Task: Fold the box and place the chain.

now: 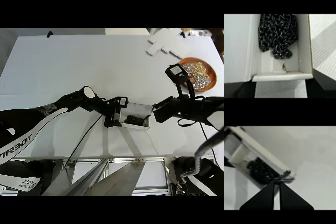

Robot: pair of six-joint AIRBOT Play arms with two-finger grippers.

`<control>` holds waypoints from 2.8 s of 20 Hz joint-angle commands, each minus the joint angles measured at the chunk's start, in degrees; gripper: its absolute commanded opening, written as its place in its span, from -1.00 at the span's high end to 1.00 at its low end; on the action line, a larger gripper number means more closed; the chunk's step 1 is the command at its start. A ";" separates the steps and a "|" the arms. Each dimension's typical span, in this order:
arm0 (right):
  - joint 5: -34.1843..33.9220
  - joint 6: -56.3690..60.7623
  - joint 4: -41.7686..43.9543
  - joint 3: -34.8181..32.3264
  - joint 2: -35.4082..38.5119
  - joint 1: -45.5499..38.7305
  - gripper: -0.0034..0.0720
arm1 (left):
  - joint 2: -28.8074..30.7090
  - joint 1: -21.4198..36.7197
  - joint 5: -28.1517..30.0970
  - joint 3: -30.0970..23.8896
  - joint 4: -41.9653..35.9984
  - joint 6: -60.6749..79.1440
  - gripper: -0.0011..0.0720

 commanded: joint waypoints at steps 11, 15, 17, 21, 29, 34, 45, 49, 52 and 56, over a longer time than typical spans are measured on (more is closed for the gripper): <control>-13.40 -0.09 9.84 0.04 -2.93 5.97 0.85 | 0.02 0.00 0.02 0.00 0.02 0.02 0.50; -13.49 -1.75 10.32 0.04 -9.64 5.97 0.85 | 0.02 0.00 0.02 0.00 0.00 0.02 0.50; -13.16 -1.77 10.32 0.07 -11.52 5.97 0.81 | 0.02 0.00 0.02 0.02 0.00 0.02 0.50; -9.81 -3.13 10.29 0.09 -11.26 5.95 0.27 | 0.02 0.00 0.02 0.02 0.02 0.02 0.50; -16.63 -12.04 2.34 8.81 -11.52 5.33 0.69 | 0.02 0.00 0.02 0.00 0.00 0.02 0.50; -10.29 -12.79 1.01 9.20 -17.81 -2.73 0.85 | 0.02 0.00 0.02 0.02 0.02 0.02 0.50; -1.95 -42.80 17.05 1.03 -19.32 -1.84 0.85 | 0.02 0.00 0.02 0.02 0.02 0.02 0.50; -1.77 -48.39 17.99 1.03 -18.97 -0.46 0.17 | 0.02 0.00 0.02 0.02 0.00 0.02 0.50; -0.42 -50.62 18.01 1.03 -18.99 -0.46 0.17 | 0.02 0.00 0.02 0.02 0.02 0.02 0.50; 1.36 -51.15 17.51 0.87 -18.99 -0.46 0.18 | 0.02 0.00 0.02 0.02 0.00 0.02 0.50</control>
